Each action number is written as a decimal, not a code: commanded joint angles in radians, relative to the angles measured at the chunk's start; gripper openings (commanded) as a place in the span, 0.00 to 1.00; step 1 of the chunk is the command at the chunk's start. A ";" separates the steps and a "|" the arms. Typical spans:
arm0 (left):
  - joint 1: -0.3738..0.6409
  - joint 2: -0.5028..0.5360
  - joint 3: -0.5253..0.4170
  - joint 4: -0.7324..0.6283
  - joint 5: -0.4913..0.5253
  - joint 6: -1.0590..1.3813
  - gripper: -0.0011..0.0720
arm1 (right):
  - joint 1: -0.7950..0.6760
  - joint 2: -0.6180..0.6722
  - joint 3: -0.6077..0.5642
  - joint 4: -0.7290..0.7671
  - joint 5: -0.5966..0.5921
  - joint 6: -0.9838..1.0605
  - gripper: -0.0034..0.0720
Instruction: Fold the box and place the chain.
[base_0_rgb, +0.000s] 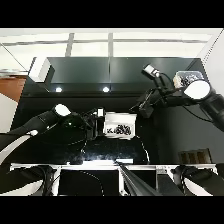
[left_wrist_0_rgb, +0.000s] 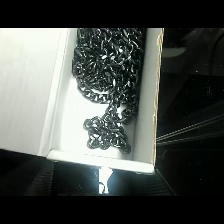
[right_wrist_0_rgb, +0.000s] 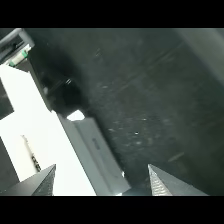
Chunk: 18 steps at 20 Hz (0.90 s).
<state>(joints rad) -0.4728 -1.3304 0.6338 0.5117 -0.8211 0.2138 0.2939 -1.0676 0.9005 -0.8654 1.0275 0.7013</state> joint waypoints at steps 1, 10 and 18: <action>-0.001 -0.001 0.001 0.001 0.001 0.000 0.67 | -0.051 0.060 -0.079 0.013 -0.013 -0.010 0.99; -0.021 -0.001 0.001 0.030 0.002 0.000 0.67 | -0.054 0.059 -0.258 0.401 -0.138 -0.378 0.99; -0.021 -0.001 0.001 0.029 0.005 0.000 0.67 | 0.019 0.058 -0.261 0.217 -0.012 -0.369 0.98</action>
<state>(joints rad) -0.4934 -1.3304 0.6346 0.5396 -0.8188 0.2138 0.2764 -1.0088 0.6415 -0.5926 1.0080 0.3386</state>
